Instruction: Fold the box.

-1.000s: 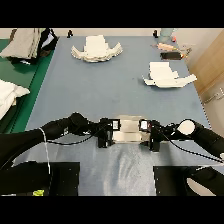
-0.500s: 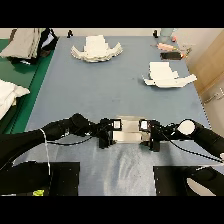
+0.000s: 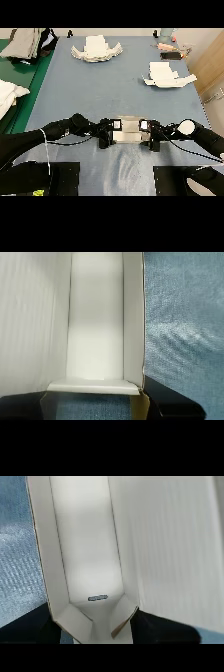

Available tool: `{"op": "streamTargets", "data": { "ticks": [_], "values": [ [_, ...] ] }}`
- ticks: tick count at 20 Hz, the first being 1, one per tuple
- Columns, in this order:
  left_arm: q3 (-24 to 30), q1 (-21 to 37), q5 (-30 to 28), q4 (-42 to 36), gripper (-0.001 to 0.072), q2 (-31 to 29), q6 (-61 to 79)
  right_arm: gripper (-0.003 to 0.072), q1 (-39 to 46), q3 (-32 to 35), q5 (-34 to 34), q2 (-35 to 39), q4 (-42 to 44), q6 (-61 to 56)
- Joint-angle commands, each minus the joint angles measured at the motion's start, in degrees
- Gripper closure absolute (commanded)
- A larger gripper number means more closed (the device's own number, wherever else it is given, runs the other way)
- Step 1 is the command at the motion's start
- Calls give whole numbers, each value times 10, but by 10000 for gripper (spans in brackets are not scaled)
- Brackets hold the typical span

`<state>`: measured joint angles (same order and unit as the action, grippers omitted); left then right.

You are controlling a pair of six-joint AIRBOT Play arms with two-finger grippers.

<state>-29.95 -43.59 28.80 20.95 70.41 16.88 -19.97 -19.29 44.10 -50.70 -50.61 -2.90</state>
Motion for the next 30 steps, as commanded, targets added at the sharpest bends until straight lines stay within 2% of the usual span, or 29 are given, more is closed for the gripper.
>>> {"op": "streamTargets", "data": {
  "ticks": [1, 7, 8, 9, 15, 19, 22, 27, 28, 30],
  "values": [
    [0, 0, 2, 1, 185, 0, 0, 174, 0, 0, 0, 0, 0, 0],
    [0, 0, 2, 1, 185, 0, 0, 162, 0, 0, -1, 1, -1, 0],
    [0, 0, 2, 1, 185, 0, 0, -22, 0, 0, 0, 1, 5, -1],
    [0, 0, 2, 1, 185, 0, 0, -34, 0, 0, 0, 1, 14, -1],
    [0, 0, 2, 1, 185, 0, 0, -34, 0, 0, 16, 4, 10, -1],
    [0, 0, 2, 1, 185, 0, 0, -34, 0, 0, 49, 55, -5, -10],
    [0, 0, 2, 1, 185, 0, 0, -34, 0, 0, 78, 122, -53, -71],
    [0, 0, 2, 1, 185, 0, 0, -34, 0, 0, 116, 233, -169, -252],
    [0, 0, 2, 1, 185, 0, 0, -34, 0, 0, 119, 253, -167, -278],
    [0, 0, 2, 1, 185, 0, 0, -34, 0, 0, 120, 286, -111, -350]
  ]
}}
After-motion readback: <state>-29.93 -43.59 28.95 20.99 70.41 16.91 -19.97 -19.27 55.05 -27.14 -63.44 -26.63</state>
